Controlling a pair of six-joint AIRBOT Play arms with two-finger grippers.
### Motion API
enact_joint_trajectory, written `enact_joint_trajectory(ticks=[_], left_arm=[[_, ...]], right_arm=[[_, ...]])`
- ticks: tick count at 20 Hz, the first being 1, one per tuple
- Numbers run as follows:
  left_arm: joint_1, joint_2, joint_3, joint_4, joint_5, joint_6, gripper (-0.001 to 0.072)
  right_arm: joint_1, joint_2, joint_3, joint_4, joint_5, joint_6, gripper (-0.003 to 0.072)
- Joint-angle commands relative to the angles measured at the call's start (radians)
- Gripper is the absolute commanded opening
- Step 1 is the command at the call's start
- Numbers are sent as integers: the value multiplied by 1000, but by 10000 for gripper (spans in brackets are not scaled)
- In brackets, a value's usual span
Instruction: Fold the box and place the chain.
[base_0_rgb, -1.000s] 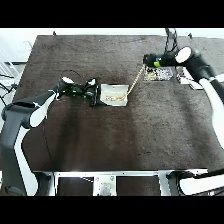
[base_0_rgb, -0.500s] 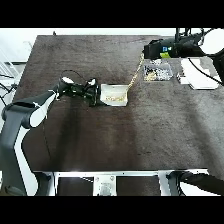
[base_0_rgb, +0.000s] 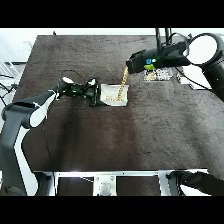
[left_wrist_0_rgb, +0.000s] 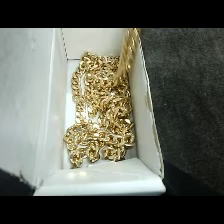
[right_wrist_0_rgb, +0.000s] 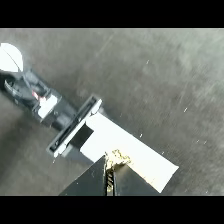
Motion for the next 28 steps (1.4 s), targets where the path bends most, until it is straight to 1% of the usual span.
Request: enact_joint_trajectory(ticks=[1,4,8,10,12,14,17,19,20,21,22,23,25,26,28], left_arm=[[0,0,0,0,1,0,461],[0,0,0,0,1,0,462],[0,0,0,0,1,0,461],[0,0,0,0,1,0,461],[0,0,0,0,1,0,462],[0,0,0,0,1,0,461],[0,0,0,0,1,0,461],[0,0,0,0,2,0,461],[0,0,0,0,2,0,461],[0,0,0,0,2,0,462],[0,0,0,0,2,0,461],[0,0,0,0,2,0,461],[0,0,0,0,2,0,462],[0,0,0,0,3,0,461],[0,0,0,0,3,0,461]], right_arm=[[19,1,-69,5,-51,1,8],[29,1,-163,6,-170,0,7],[33,-13,-286,8,-298,0,7],[32,-31,-356,8,-380,-23,7],[32,-66,-417,8,-487,-60,6],[32,-111,-440,8,-559,-68,6],[32,-163,-440,8,-595,-78,6],[32,-177,-440,8,-595,-78,12],[32,-176,-440,7,-595,-78,121],[32,-171,-438,5,-594,-79,404],[32,-156,-438,5,-591,-102,450],[32,-131,-438,5,-576,-127,412],[28,-62,-438,-1,-553,-157,417],[23,-24,-438,-18,-550,-187,465],[-2,43,-438,-74,-565,-247,531]])
